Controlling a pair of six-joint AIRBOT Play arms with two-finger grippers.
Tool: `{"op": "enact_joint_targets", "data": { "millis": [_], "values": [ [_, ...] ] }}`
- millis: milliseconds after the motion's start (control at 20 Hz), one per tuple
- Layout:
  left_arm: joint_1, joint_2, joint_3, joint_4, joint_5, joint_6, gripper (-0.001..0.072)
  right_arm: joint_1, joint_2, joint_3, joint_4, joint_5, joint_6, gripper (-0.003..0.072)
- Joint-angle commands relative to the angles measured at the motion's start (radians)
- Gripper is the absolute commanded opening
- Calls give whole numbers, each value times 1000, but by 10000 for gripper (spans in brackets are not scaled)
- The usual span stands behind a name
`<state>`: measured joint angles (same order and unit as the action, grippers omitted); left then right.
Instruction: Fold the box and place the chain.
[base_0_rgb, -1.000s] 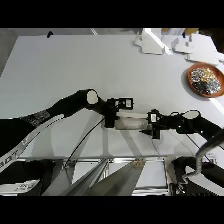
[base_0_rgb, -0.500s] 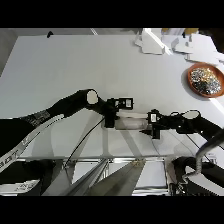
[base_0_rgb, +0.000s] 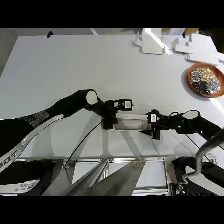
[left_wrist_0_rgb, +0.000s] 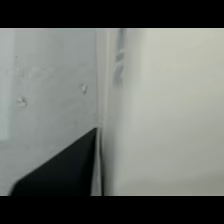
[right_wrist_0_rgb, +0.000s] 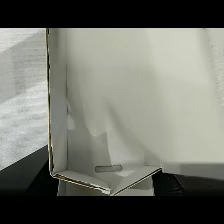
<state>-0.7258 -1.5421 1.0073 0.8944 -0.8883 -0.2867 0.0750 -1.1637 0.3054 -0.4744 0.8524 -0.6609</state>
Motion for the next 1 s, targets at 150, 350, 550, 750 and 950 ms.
{"op": "enact_joint_targets", "data": {
  "millis": [150, 350, 550, 750, 950],
  "values": [
    [13, 77, 1, 75, -26, -60, 441, 1, 0, 0, 0, 1, -2, 430],
    [28, 155, 1, 283, -124, -291, 412, 1, 0, 0, 0, 1, -2, 430],
    [22, 253, 1, 330, -257, -422, 2, 1, 0, 0, 0, 1, -2, 430],
    [-61, 286, 1, 224, -268, -455, 2, 1, 0, 0, 0, 1, -2, 430],
    [-206, 250, 1, 48, -54, -458, 2, 1, 0, 0, 0, 1, -2, 430]
  ]
}}
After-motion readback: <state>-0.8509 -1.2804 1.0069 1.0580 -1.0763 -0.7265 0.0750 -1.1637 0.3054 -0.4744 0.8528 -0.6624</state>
